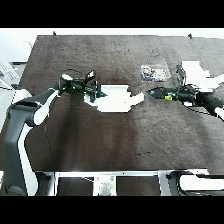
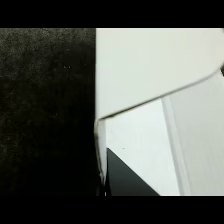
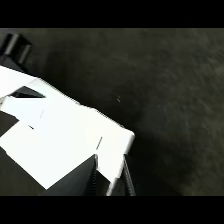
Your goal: Fold the box and place the chain.
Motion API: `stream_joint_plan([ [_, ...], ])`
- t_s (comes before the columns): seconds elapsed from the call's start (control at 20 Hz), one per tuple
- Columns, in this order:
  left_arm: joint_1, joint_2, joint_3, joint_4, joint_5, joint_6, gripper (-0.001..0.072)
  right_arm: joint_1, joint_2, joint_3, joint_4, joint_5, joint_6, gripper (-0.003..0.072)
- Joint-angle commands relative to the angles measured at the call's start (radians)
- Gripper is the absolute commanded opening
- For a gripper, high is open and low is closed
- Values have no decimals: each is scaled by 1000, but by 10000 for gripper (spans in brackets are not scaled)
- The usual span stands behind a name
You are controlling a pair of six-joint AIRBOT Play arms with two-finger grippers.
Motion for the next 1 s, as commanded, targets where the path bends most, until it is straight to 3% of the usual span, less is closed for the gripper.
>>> stream_joint_plan([
  [0.0, 0, 0, 0, 8, 7, -1, 24, 27, 43, -10, 36, 43, -120, 213],
  [0.3, 0, 0, 0, 8, 7, -1, 24, 180, 155, -10, -28, 80, -257, 228],
  [0.35, 0, 0, 0, 8, 7, -1, 24, 205, 151, -10, -34, 73, -299, 341],
  [0.4, 0, 0, 0, 8, 7, -1, 24, 231, 144, -10, -59, 47, -344, 516],
  [0.45, 0, 0, 0, 8, 7, -1, 24, 258, 134, -10, -99, 8, -397, 570],
  [0.6, 0, 0, 0, 8, 6, -1, 24, 332, 99, -10, -237, -54, -548, 604],
  [0.95, 0, 0, 0, 8, 7, -1, 24, 425, 14, -10, -410, -232, -547, 604],
])
